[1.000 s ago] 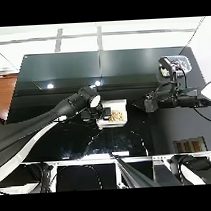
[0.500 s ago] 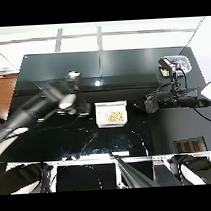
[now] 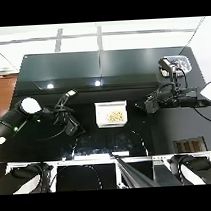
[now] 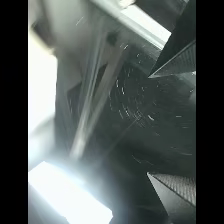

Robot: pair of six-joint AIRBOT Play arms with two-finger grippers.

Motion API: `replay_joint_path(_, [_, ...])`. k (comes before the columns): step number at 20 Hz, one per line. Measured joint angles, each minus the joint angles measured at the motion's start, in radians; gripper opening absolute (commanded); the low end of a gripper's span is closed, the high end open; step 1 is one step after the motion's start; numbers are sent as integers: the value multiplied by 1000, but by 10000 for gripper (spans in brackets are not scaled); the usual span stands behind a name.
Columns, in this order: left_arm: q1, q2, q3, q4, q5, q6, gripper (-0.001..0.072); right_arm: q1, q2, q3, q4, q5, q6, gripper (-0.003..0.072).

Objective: Fold the box and place the chain.

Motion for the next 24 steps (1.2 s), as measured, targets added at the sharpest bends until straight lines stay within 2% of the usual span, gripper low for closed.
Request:
replay_joint_path(4, [-38,-15,-33,-107,105,544,712,0,0,0,-2,-1,0,316])
replay_joint_path(8, [-59,-101,0,-151,177,800,712,0,0,0,-2,-2,0,316])
replay_joint_path(14, [-76,-249,53,-239,199,900,713,0,0,0,0,-3,1,316])
replay_joint_path(24, [-150,-303,76,-285,304,922,712,1,0,0,0,0,8,316])
